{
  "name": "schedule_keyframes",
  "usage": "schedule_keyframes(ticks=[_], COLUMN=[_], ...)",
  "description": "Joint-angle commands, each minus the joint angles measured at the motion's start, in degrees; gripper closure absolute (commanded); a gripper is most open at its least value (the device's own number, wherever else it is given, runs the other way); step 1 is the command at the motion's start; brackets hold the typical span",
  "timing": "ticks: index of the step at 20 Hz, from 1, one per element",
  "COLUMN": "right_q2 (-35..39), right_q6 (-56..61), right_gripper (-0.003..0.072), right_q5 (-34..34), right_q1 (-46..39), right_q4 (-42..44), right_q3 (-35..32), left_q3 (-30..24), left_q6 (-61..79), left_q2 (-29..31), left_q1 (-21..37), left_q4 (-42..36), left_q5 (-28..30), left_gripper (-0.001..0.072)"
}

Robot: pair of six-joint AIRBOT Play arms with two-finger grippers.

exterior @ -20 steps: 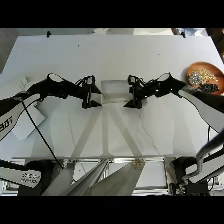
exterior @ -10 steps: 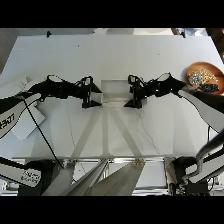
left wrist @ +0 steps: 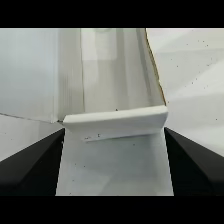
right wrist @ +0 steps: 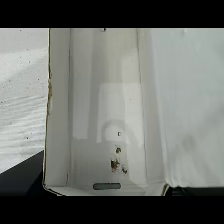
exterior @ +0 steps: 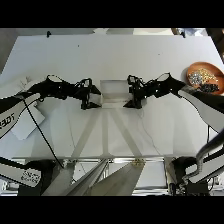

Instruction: Fold the box and place the chain.

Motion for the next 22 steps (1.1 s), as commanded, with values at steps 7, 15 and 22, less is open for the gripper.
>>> schedule_keyframes(ticks=[7, 15, 22], right_q2=[0.0, 0.0, 0.0], right_q6=[0.0, 0.0, 0.0], right_gripper=[0.0191, 0.0191, 0.0191], right_q5=[-0.1, -0.1, -0.1], right_q1=[0.0, 0.0, 0.0], right_q4=[-0.1, -0.1, -0.1], right_q3=[0.0, 0.0, 0.0], left_q3=[0.0, 0.0, 0.0], left_q6=[-6.5, -7.8, -9.4], left_q2=[0.0, 0.0, -0.5], left_q1=[-0.1, -0.1, -1.9], left_q4=[0.4, -3.8, -3.6], left_q5=[-2.6, -2.5, 1.1], left_gripper=[0.0012, 0.0013, 0.0014])
